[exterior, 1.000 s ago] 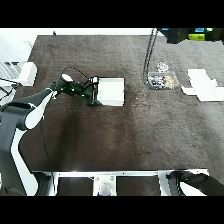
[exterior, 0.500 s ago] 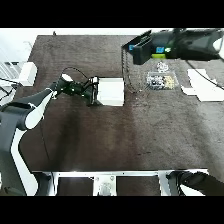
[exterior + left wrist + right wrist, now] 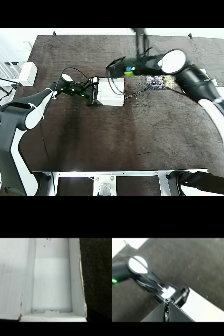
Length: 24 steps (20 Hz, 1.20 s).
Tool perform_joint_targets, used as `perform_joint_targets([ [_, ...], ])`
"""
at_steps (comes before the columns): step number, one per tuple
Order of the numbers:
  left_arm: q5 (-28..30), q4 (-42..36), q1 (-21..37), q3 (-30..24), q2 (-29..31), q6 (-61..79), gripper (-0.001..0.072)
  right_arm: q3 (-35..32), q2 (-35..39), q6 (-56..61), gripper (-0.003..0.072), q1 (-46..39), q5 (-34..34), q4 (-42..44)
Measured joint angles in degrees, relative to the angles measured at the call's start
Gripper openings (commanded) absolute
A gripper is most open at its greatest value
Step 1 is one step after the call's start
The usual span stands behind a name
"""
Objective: Fold the box and place the chain.
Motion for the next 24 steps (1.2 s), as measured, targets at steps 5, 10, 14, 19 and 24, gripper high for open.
perform_joint_targets([
  [5,0.0,0.0,0.0,0.0,0.0,0.0,0.0476,-4.4,-8.2,-0.3,0.0010,0.2,-4.5,2.4],
  [10,0.0,0.0,0.0,0.0,0.0,0.0,0.0476,-7.6,-12.3,-1.3,0.0479,-0.3,-6.9,3.7],
  [14,0.0,0.0,0.0,0.0,0.0,0.0,0.0476,-8.4,-9.8,-1.5,0.0479,-3.1,-6.2,3.8],
  [19,0.0,0.0,0.0,0.0,0.0,0.0,0.0476,-11.8,-0.9,-1.5,0.0479,-11.8,-3.8,1.8],
  [24,0.0,0.0,0.0,0.0,0.0,0.0,0.0476,-20.8,2.9,1.6,0.0479,-24.0,-6.0,2.3],
])
